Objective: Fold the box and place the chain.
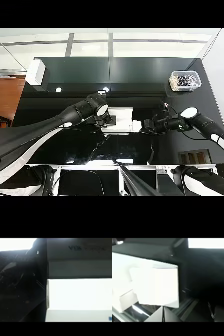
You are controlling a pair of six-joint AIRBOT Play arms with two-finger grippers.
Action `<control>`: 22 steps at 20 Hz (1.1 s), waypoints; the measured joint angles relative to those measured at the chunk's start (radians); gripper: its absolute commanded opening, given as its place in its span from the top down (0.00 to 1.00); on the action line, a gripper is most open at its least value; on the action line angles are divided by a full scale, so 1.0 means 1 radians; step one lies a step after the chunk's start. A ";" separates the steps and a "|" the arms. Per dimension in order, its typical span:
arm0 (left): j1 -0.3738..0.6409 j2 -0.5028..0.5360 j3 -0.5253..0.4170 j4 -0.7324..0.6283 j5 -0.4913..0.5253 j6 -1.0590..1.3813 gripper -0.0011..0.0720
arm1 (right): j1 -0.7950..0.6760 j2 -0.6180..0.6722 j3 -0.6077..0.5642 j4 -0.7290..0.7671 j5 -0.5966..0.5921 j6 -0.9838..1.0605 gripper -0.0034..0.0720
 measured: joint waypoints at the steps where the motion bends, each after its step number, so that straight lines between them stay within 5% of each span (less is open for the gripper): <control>1: 0.000 0.000 0.000 0.001 0.000 0.002 0.95 | 0.005 -0.003 0.018 -0.003 0.016 -0.004 0.69; 12: 0.000 0.000 0.000 0.002 0.000 0.007 0.95 | -0.093 -0.011 0.159 -0.116 0.243 -0.040 0.70; 13: 0.000 0.000 0.000 0.002 -0.001 0.007 0.95 | -0.124 -0.011 0.164 -0.126 0.263 -0.051 0.74; 14: 0.000 0.000 0.000 0.002 -0.001 0.007 0.95 | -0.158 -0.011 0.167 -0.137 0.278 -0.062 0.94; 22: 0.000 0.000 0.000 0.002 -0.002 0.005 0.95 | -0.229 -0.056 0.084 -0.153 0.106 -0.090 0.94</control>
